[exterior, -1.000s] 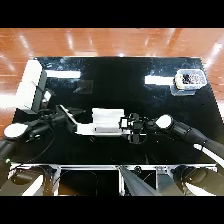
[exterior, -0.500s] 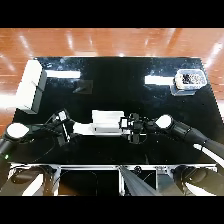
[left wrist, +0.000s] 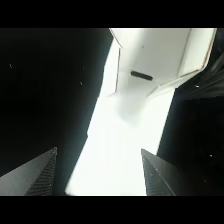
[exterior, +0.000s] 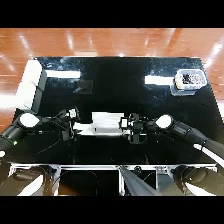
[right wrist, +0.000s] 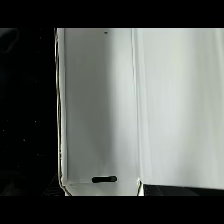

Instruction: Fold the box and place the chain.

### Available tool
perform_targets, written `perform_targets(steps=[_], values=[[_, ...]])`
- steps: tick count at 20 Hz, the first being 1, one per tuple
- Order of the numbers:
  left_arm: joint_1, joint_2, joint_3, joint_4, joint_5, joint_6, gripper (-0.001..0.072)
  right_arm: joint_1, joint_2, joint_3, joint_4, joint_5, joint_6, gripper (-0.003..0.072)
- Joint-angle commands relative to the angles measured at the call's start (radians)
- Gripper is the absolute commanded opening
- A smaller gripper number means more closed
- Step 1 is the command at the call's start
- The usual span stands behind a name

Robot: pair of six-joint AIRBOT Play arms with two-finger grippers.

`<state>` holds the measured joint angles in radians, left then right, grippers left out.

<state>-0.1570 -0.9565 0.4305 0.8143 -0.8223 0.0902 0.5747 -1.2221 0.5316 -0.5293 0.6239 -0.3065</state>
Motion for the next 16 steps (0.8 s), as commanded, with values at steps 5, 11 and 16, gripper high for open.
perform_targets(steps=[5,11,16], values=[[-0.005,-0.159,0.016,-0.162,-0.028,0.352,0.0604,-0.001,0.000,0.000,0.001,-0.004,0.000,0.0560],[-0.010,-0.184,0.016,-0.251,-0.044,0.352,0.0538,-0.001,0.000,0.000,0.001,-0.004,0.000,0.0561],[-0.035,-0.202,0.017,-0.259,-0.031,0.348,0.0539,-0.001,0.000,0.000,0.001,-0.003,0.000,0.0560]])
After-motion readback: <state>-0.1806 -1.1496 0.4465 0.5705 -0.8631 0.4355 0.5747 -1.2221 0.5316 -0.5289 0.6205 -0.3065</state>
